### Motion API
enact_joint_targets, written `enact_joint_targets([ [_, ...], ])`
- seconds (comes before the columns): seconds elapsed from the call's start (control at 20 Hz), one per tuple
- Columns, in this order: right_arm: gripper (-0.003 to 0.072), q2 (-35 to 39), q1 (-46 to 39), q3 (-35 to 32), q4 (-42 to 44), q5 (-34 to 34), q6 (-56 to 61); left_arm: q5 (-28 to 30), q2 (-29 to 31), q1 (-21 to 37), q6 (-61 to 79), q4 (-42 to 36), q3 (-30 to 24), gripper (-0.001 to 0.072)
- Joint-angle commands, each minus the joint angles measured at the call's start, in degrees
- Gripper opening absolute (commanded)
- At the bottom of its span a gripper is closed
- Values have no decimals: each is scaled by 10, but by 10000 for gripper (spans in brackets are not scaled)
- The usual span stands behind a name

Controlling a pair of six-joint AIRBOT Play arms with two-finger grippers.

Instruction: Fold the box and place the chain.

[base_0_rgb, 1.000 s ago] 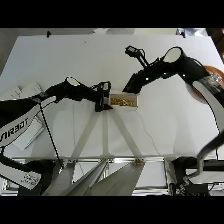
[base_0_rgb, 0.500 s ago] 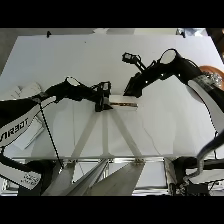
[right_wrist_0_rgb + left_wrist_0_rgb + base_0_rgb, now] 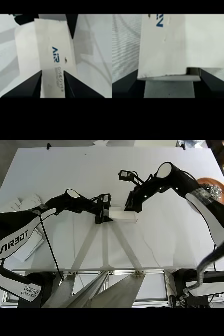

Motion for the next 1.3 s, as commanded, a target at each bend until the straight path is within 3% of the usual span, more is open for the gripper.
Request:
enact_joint_targets([
  [0.0,297,14,3,1,15,-5,0,0,0,0,0,0,0,17],
  [0.55,297,21,6,-21,-52,-11,-19,0,0,0,0,0,0,17],
  [0.9,296,22,26,-21,-83,-69,-14,0,0,0,0,0,0,17],
  [1.1,278,38,37,-23,-83,-96,-10,0,0,0,0,0,0,17],
  [1.25,223,50,37,-23,-87,-88,-10,0,0,0,0,0,0,17],
])
